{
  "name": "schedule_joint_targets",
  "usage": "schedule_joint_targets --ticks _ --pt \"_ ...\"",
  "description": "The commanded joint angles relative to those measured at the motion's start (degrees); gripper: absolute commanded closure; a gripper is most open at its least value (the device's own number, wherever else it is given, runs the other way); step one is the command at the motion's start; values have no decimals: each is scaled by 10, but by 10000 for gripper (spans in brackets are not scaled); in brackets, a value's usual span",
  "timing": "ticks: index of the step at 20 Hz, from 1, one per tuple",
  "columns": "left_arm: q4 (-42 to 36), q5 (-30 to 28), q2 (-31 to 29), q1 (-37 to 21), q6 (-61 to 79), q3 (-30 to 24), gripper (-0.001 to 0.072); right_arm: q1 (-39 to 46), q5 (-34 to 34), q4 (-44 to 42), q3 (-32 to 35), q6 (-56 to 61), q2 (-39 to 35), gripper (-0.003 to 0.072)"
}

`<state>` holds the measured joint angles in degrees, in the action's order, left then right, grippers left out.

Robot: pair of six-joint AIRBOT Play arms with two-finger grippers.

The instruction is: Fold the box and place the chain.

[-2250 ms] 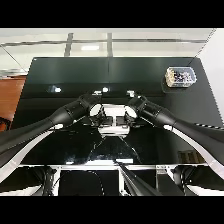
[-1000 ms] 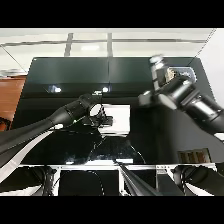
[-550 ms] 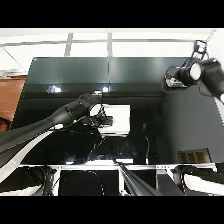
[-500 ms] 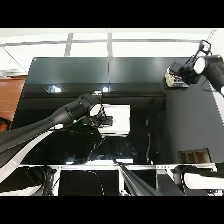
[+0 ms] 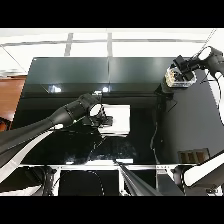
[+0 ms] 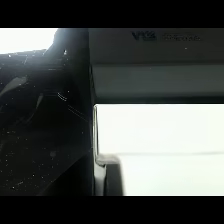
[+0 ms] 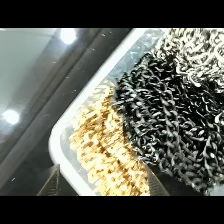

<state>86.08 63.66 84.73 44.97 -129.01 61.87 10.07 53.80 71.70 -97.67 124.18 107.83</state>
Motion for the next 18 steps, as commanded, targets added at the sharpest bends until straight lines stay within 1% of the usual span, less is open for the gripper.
schedule_joint_targets --ticks 1,4,6,7,8,12,18 --pt "0 0 0 0 0 0 683 4 9 -16 -13 9 23 151" --pt "0 0 0 0 0 0 683 3 9 -24 -13 9 29 151" --pt "0 0 0 0 0 0 683 3 9 -35 -13 3 36 280" --pt "0 0 0 0 0 0 683 4 9 -42 -13 -12 38 443" --pt "0 0 0 0 0 0 683 4 10 -44 -14 -29 37 662" --pt "0 0 0 0 0 0 682 8 22 -46 -14 -99 0 673" --pt "0 0 0 0 0 0 683 25 61 -46 -14 -191 -130 673"
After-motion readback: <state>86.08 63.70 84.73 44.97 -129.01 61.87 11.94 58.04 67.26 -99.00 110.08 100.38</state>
